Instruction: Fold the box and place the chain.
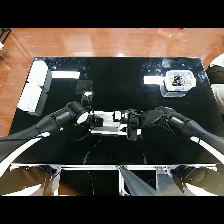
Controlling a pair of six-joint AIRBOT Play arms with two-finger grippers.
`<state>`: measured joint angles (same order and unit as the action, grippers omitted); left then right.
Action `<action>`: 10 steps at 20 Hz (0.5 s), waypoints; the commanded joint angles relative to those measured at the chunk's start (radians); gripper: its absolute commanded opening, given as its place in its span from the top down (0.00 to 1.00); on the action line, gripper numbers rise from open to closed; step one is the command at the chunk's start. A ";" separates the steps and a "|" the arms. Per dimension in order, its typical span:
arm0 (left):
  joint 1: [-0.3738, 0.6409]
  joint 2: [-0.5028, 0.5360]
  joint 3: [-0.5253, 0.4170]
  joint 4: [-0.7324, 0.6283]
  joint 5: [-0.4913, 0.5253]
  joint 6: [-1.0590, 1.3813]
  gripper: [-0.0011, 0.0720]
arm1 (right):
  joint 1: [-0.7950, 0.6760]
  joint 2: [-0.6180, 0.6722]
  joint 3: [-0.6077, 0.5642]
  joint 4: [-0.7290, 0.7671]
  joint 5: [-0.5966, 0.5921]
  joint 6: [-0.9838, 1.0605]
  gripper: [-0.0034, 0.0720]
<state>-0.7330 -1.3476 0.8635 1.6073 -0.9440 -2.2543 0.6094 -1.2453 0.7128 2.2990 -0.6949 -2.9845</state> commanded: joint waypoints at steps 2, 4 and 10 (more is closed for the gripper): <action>-0.001 -0.001 0.000 -0.004 0.002 -0.001 0.96 | 0.027 0.000 0.001 0.024 0.020 0.025 0.56; -0.001 -0.001 0.000 -0.008 0.002 0.000 0.96 | 0.041 -0.001 0.001 0.029 0.045 0.053 0.80; -0.001 -0.001 0.000 -0.019 0.009 0.000 0.96 | 0.076 -0.026 0.001 0.046 0.114 0.085 0.80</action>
